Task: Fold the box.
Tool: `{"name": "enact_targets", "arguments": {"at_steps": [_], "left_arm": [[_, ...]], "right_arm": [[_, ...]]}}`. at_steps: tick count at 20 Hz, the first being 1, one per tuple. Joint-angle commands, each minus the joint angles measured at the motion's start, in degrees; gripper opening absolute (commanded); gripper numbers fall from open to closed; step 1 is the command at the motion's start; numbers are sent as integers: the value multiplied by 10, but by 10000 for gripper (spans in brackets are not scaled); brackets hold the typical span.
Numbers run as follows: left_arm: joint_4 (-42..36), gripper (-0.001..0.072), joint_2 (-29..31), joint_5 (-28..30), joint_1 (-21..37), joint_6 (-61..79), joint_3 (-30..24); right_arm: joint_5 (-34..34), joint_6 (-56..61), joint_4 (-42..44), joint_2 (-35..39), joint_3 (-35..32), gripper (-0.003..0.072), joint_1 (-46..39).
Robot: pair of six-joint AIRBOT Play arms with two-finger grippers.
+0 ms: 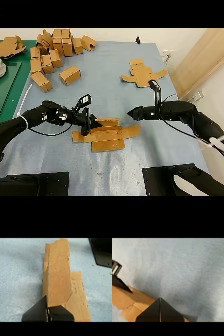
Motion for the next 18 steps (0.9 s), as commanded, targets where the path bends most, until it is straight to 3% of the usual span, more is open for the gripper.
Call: {"name": "enact_targets", "arguments": {"at_steps": [1,4,8,9,10,11,18], "left_arm": [[0,11,0,0,0,0,0],[0,11,0,0,0,0,0],[0,12,0,0,0,0,0],[0,11,0,0,0,0,0],[0,11,0,0,0,0,0],[0,12,0,0,0,0,0],[-2,11,0,0,0,0,0]], "right_arm": [[-38,63,-144,83,-5,2,48],[-90,85,-192,189,-40,2,118],[-95,82,-223,289,-118,5,276],[-95,82,-257,292,-135,116,312],[-84,75,-301,288,-151,358,346],[-64,62,-334,279,-161,552,371],[76,-63,-361,121,-158,567,413]]}}
